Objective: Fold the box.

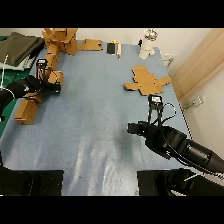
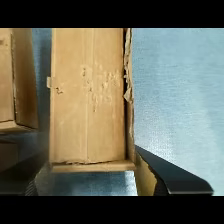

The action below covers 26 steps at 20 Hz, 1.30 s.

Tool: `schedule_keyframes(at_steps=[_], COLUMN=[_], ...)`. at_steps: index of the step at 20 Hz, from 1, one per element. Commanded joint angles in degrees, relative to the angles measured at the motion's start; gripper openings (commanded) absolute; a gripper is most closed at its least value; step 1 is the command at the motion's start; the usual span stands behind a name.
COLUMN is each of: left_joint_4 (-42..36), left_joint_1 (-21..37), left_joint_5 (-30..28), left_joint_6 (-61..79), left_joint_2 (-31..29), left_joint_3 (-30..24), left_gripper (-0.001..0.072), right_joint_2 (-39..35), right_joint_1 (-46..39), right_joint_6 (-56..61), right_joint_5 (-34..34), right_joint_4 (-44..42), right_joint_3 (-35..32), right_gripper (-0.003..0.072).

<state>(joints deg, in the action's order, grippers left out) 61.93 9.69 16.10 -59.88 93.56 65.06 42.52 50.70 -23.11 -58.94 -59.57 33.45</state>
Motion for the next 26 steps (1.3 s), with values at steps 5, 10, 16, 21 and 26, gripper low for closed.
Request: schedule_keyframes(at_steps=[5,10,16,21,26], left_joint_4=[2.7,7.6,3.5,-6.3,-9.6], left_joint_1=[0.9,2.9,0.7,-10.5,-27.4], left_joint_5=[10.3,20.3,36.0,42.8,39.8], left_joint_6=[0.0,0.0,0.1,1.4,-2.8], left_joint_2=[-2.0,-7.0,-15.5,-22.4,-23.5], left_joint_3=[1.7,2.1,2.4,-0.7,-7.9], left_gripper=[0.0699,0.0698,0.0012,0.0009,0.0009], right_joint_2=[0.0,0.0,1.8,10.1,24.3], right_joint_1=[0.0,0.0,-1.1,-15.7,-23.3], right_joint_6=[0.0,0.0,-5.5,-24.5,-41.6], right_joint_5=[0.0,0.0,0.3,3.9,3.8], right_joint_4=[0.0,0.0,-7.0,-23.7,-37.7], right_joint_3=[0.0,0.0,0.1,8.0,21.2], right_gripper=[0.0003,0.0003,0.0003,0.0003,0.0003])
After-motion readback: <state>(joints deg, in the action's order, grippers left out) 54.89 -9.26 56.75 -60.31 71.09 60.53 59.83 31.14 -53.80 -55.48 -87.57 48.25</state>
